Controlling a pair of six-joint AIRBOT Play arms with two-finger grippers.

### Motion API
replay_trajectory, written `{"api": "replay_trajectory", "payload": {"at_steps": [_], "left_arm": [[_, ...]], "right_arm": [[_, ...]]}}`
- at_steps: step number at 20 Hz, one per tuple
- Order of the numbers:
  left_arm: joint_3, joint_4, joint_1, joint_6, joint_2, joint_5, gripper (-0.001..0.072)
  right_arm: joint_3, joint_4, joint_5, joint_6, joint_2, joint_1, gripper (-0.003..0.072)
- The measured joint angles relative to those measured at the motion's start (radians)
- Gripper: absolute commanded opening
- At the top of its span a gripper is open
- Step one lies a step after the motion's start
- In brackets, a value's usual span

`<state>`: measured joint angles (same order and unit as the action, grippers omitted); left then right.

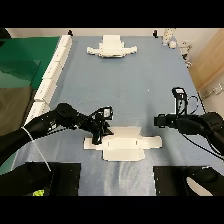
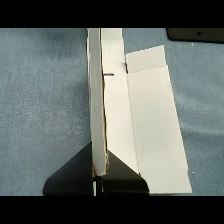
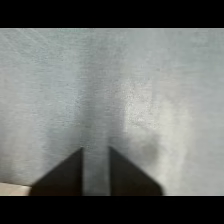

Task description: Fold the box.

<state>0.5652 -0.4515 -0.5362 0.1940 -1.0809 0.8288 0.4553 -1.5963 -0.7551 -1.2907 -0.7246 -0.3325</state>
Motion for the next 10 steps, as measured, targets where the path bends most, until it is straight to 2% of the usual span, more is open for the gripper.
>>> {"api": "replay_trajectory", "payload": {"at_steps": [1,6,10], "left_arm": [[0.000,0.000,0.000,0.000,0.000,0.000,0.0018],[0.000,-0.001,0.000,0.000,0.000,-0.003,0.0018],[0.000,-0.001,0.000,0.000,0.000,-0.008,0.0018]], "right_arm": [[0.000,-0.021,-0.010,-0.007,0.000,0.000,0.0001],[0.000,-0.192,-0.111,-0.114,0.018,-0.014,-0.0001],[0.000,-0.269,-0.239,-0.163,0.078,-0.156,0.0000]]}}
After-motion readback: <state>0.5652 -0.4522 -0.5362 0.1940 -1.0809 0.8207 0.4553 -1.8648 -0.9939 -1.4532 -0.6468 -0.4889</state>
